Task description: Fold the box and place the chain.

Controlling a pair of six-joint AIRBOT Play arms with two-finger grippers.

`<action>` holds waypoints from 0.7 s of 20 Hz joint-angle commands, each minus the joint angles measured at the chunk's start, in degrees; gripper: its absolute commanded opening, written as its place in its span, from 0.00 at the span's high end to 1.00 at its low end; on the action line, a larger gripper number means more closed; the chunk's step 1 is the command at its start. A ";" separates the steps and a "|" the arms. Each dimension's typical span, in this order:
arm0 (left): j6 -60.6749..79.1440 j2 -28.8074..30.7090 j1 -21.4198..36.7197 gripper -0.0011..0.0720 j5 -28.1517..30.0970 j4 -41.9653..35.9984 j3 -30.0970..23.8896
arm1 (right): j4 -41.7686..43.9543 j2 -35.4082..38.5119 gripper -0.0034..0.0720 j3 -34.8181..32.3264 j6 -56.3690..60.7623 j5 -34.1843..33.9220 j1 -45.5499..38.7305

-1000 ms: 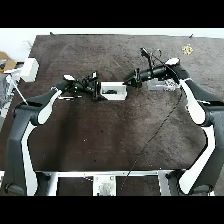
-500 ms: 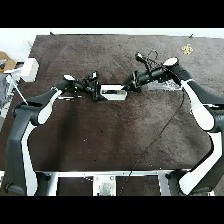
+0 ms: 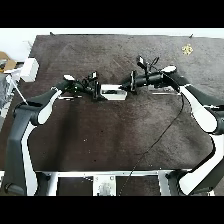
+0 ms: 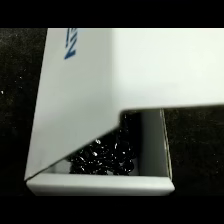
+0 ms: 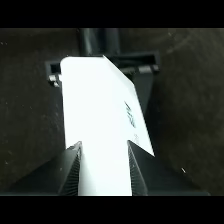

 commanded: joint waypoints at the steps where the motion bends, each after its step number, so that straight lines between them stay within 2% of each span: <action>1: 0.02 0.00 0.02 0.61 0.02 0.04 -0.02 | -0.15 -0.07 0.51 -0.37 -1.53 -0.94 1.57; 8: 0.02 0.00 0.02 0.61 0.02 0.02 -0.02 | -0.94 -2.12 0.50 -0.37 -3.02 -3.65 3.69; 9: 0.02 0.00 0.02 0.61 0.02 0.02 -0.02 | -0.96 -2.12 0.42 -0.37 -3.67 -3.58 3.67; 12: 0.02 0.00 0.02 0.61 0.02 0.02 -0.02 | -1.62 -2.14 0.42 -0.37 -5.14 -5.79 3.67; 14: 0.02 0.00 0.02 0.61 0.04 0.04 -0.02 | -2.10 -2.14 0.46 -0.37 -5.27 -8.66 3.67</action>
